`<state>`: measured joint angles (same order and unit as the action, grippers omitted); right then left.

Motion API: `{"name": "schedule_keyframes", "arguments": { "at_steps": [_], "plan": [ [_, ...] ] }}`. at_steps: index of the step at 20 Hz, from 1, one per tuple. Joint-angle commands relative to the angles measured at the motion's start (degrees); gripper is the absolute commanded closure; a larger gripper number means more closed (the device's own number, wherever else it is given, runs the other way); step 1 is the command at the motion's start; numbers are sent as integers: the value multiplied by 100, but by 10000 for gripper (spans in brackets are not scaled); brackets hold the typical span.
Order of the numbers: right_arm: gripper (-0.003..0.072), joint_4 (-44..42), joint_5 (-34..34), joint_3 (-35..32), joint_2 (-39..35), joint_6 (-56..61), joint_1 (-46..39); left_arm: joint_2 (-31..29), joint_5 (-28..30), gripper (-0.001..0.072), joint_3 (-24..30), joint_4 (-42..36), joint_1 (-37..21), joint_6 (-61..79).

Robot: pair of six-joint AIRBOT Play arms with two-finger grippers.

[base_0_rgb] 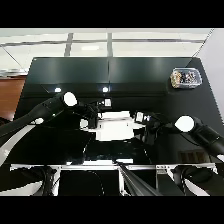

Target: Fold the box and place the chain.

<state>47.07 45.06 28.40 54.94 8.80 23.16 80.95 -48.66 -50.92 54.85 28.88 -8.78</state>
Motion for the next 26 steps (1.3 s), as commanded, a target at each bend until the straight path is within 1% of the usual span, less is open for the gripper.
{"name": "schedule_keyframes", "arguments": {
  "at_steps": [1, 3, 6, 8, 11, 12, 13, 14, 15, 19, 21, 26],
  "plan": [
    [-22, -269, 31, -15, 262, -1132, 138, 0, 4, 681, 7, 15, 4, 9],
    [-22, -264, 192, -15, 348, -1541, 142, 0, 7, 681, 7, 15, 4, 9],
    [-21, -256, 140, -15, 623, -1812, 166, 0, 9, 681, 4, 15, 4, 9],
    [-21, -474, -136, -15, 785, -1871, 293, 2, 24, 681, 4, 17, 4, 9],
    [-22, -1224, -979, -15, 885, -1919, 546, 11, 26, 681, 4, 22, 4, 9],
    [-21, -1333, -1078, -15, 911, -1919, 568, 11, 24, 681, 4, 20, 4, 9],
    [-21, -1373, -975, 15, 911, -1912, 564, 11, 22, 681, 4, 20, 4, 9],
    [-21, -1292, -527, 157, 909, -1917, 490, 11, 22, 681, 4, 20, 7, 9],
    [-20, -1252, -267, 319, 907, -1917, 378, 11, 24, 681, 4, 17, 7, 9],
    [-21, -1327, -468, 595, 916, -2048, -11, 11, 24, 681, 4, 20, 7, 11],
    [-21, -1578, -476, 597, 968, -2186, -114, 11, 22, 681, 4, 20, 7, 11],
    [-20, -1733, -511, 597, 1040, -2376, -326, 11, 22, 681, 4, 20, 7, 11]
  ]
}}
